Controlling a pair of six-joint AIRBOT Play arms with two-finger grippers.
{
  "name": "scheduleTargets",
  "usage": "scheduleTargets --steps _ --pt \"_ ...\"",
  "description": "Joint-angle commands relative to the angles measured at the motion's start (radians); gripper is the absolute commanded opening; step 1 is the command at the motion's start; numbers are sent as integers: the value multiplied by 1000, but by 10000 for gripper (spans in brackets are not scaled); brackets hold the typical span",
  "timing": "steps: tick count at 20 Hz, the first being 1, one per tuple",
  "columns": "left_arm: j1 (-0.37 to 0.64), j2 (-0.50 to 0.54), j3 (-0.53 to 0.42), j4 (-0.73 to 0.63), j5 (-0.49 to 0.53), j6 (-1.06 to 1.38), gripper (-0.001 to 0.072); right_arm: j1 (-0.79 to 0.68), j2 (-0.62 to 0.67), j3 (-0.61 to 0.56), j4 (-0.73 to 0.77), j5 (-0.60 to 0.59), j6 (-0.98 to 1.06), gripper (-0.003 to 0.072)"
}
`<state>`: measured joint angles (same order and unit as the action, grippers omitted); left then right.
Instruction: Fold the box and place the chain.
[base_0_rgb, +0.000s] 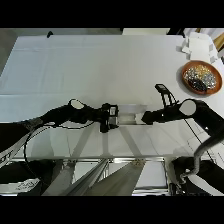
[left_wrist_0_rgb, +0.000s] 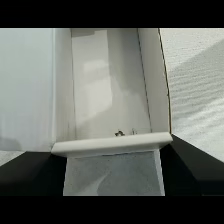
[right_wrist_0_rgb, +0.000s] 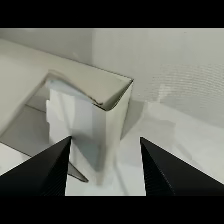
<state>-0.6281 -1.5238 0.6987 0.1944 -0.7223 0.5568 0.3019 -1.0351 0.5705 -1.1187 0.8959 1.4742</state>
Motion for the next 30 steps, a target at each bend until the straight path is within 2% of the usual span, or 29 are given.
scheduleTargets --steps 1,10,15,17,20,23,27,30 --pt "1 -1 1 0 0 0 73 96 -64 67 -119 -22 188 474" --pt "1 -1 1 0 0 0 73 234 -127 104 -352 30 541 474" --pt "1 -1 1 0 0 0 73 294 -200 182 -404 48 610 470" --pt "1 -1 1 0 0 0 73 295 -206 188 -409 48 624 395" --pt "1 -1 1 0 0 0 73 295 -230 188 -426 93 624 386" --pt "1 -1 1 0 0 0 73 295 -254 188 -430 110 624 262" --pt "1 -1 1 0 0 0 73 295 -254 188 -438 106 623 25" --pt "1 -1 1 0 0 0 73 295 -254 188 -449 96 623 18"
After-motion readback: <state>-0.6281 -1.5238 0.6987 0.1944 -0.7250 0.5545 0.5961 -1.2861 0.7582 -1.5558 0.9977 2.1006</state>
